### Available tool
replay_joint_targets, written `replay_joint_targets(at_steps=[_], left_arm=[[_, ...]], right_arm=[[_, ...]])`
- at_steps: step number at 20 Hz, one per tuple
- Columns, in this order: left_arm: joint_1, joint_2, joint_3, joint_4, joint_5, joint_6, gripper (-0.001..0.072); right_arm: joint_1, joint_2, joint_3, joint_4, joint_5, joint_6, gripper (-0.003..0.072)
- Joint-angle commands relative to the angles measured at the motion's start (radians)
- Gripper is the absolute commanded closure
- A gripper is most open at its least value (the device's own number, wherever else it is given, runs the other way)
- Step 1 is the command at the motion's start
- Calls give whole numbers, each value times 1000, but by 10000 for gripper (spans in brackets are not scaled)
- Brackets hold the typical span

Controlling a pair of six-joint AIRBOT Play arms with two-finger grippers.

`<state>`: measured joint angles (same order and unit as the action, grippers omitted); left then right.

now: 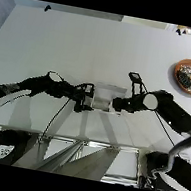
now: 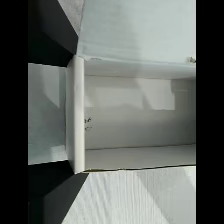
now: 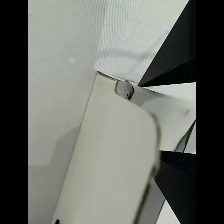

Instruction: Fold the box and place the chain.

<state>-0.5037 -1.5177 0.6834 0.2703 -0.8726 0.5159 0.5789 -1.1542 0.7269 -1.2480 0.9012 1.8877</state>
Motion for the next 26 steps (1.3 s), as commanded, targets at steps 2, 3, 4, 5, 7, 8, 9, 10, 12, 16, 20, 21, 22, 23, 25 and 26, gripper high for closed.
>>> replay_joint_targets(at_steps=[2, 3, 4, 5, 7, 8, 9, 10, 12, 16, 20, 21, 22, 23, 25, 26], left_arm=[[-1, 0, 0, -1, 1, 0, 502], [-1, 0, 0, -1, 1, 0, 502], [-1, 0, 0, -1, 1, 0, 502], [-1, 0, 0, -1, 1, 0, 502], [-1, 0, 0, -1, 1, 0, 502], [-1, 0, 0, -1, 1, 0, 502], [-1, 0, 0, -1, 1, 0, 502], [-1, 0, 0, -1, 1, 0, 502], [-1, 0, 0, -1, 0, 0, 502], [-1, 0, 0, -1, 1, 0, 502], [-1, 0, 0, -1, 1, -1, 502], [-1, 0, 0, -1, 1, -1, 502], [-1, 0, 0, -1, 1, -1, 502], [-1, 0, 0, -1, 1, -1, 502], [-1, 0, 0, -1, 1, -1, 502], [-1, 0, 0, -1, 1, -1, 502]], right_arm=[[58, -69, 72, -122, 68, 206, 282], [63, -81, 88, -137, 84, 226, 282], [65, -97, 106, -153, 109, 238, 282], [70, -118, 126, -173, 145, 258, 282], [85, -152, 153, -219, 184, 303, 282], [93, -160, 155, -229, 183, 335, 283], [95, -167, 155, -229, 175, 374, 283], [95, -174, 155, -230, 177, 399, 283], [95, -185, 155, -235, 180, 401, 283], [108, -214, 155, -263, 181, 402, 296], [124, -230, 155, -267, 170, 402, 392], [124, -230, 155, -267, 169, 402, 421], [124, -230, 155, -267, 166, 402, 455], [124, -230, 155, -267, 165, 402, 486], [124, -230, 155, -267, 165, 401, 612], [124, -230, 155, -267, 165, 401, 667]])
